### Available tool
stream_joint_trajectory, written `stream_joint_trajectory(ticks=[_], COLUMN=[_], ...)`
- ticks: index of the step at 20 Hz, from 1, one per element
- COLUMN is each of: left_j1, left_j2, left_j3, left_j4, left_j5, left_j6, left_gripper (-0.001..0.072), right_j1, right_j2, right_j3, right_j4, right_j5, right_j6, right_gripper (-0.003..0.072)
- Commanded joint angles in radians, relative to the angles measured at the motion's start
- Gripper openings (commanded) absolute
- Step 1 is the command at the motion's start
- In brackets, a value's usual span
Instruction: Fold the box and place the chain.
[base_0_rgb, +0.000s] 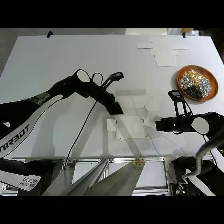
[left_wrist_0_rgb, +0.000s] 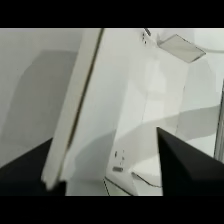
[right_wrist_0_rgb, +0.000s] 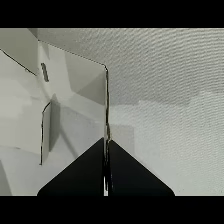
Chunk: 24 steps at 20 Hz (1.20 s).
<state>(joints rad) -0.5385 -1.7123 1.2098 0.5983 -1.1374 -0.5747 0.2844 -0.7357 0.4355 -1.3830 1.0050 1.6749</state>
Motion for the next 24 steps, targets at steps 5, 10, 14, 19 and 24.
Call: stream_joint_trajectory(ticks=[5,10,14,19,24], left_j1=[-0.010,-0.010,-0.010,-0.024,-0.076], left_j2=[-0.017,-0.017,-0.017,-0.011,0.002], left_j3=[0.000,0.000,0.000,0.000,0.000], left_j4=[0.023,0.045,0.037,0.026,0.023], left_j5=[-0.013,-0.033,-0.034,-0.020,0.069], left_j6=[0.106,0.251,0.333,0.458,0.473], left_gripper=[0.0156,0.0006,0.0005,0.0003,-0.0001], right_j1=[0.001,0.001,0.001,0.001,0.001], right_j2=[0.001,0.001,0.001,0.002,0.027], right_j3=[0.000,-0.001,0.000,0.040,0.193], right_j4=[0.000,0.000,0.000,0.000,-0.026], right_j5=[0.000,0.000,-0.005,0.056,0.204], right_j6=[0.000,0.000,-0.008,-0.047,-0.199], right_gripper=[0.0016,0.0016,0.0016,0.0223,0.0229])
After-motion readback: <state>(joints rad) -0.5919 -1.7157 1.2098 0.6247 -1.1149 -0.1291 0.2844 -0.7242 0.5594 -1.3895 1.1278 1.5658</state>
